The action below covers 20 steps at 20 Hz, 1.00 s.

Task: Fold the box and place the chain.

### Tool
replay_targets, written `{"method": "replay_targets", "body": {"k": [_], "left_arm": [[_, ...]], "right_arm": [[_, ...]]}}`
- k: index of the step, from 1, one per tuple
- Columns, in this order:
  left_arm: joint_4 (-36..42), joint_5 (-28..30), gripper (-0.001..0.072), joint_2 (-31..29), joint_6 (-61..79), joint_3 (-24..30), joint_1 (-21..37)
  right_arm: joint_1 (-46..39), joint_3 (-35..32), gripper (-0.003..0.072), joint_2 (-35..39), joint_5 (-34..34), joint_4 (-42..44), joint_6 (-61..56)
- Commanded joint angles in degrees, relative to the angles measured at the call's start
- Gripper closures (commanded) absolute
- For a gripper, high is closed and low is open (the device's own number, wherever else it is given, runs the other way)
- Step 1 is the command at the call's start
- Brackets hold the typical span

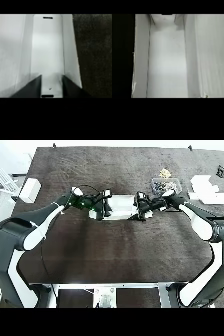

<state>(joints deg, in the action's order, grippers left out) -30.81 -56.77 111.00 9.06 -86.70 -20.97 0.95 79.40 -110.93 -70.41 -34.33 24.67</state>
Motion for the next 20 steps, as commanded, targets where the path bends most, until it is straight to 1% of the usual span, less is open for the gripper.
{"method": "replay_targets", "body": {"k": [1,2,4,5,8,12,13,15,17,19,20], "left_arm": [[-0.15,0.13,0.066,-0.02,-0.02,0.0,0.11],[-0.15,0.13,0.0686,-0.07,-0.04,-0.11,0.11],[-0.15,-1.77,0.0687,-0.7,-0.04,-0.11,0.61],[-0.07,-3.8,0.0687,-1.22,-0.04,-0.13,1.4],[0.74,-11.74,0.0689,-3.61,-0.07,-0.11,4.83],[6.14,-23.98,0.069,-9.29,1.53,-0.11,10.32],[6.58,-25.99,0.069,-10.91,1.46,-0.09,11.54],[6.36,-27.34,0.0691,-13.49,-1.51,-0.09,13.75],[5.2,-28.11,0.0691,-14.45,-5.51,0.22,15.96],[5.07,-27.63,0.0691,-14.45,-10.19,2.23,17.97],[5.07,-25.77,0.0691,-14.45,-13.35,4.02,18.91]], "right_arm": [[0.04,0.0,0.0095,0.0,-0.15,-0.22,-0.02],[0.04,0.0,0.0095,0.0,-0.17,-0.22,-0.02],[0.04,0.0,0.0095,0.0,-0.15,-0.2,0.0],[0.04,0.0,0.0095,0.0,-0.15,-0.22,0.0],[0.04,0.0,0.0095,0.0,-0.15,-0.22,-0.02],[0.04,0.0,0.0095,0.0,-0.15,-0.22,-0.02],[0.04,0.0,0.0095,0.0,-0.17,-0.22,-0.02],[0.04,0.0,0.0095,0.0,-0.15,-0.22,0.0],[0.04,0.0,0.0095,0.0,-0.17,-0.2,-0.02],[0.04,0.0,0.0095,0.0,-0.17,-0.22,-0.02],[0.04,0.0,0.0095,0.0,-0.15,-0.2,0.0]]}}
